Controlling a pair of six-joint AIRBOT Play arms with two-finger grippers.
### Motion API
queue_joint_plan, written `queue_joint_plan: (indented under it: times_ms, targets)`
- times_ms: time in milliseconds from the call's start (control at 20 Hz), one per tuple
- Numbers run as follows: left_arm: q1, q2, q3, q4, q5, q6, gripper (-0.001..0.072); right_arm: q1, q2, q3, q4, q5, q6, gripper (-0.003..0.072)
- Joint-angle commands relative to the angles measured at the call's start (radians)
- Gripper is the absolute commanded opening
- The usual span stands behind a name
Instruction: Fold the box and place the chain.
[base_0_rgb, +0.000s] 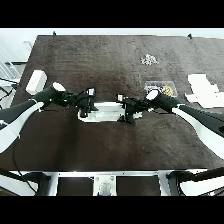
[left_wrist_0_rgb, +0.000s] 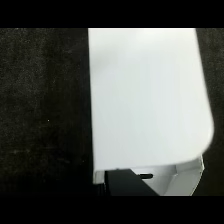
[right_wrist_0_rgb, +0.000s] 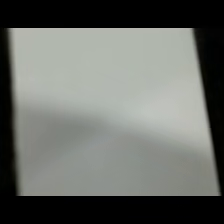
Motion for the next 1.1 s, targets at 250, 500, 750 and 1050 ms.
queue_joint_plan:
  times_ms: [250,500,750,1050]
  targets:
    - [0.0,0.0,0.0,0.0,0.0,0.0,0.0021,-0.02,-0.001,0.0,-0.019,0.007,0.027,0.0627]
    - [0.0,0.0,0.0,0.0,0.0,0.0,0.0021,-0.019,-0.001,0.0,-0.019,0.007,0.027,0.0626]
    - [0.0,0.0,0.0,0.0,0.0,0.0,0.0021,-0.006,-0.001,0.0,-0.026,0.006,0.023,0.0626]
    - [0.0,0.0,0.0,0.0,0.0,0.0,0.0021,0.006,0.0,0.001,-0.027,0.006,0.024,0.0626]
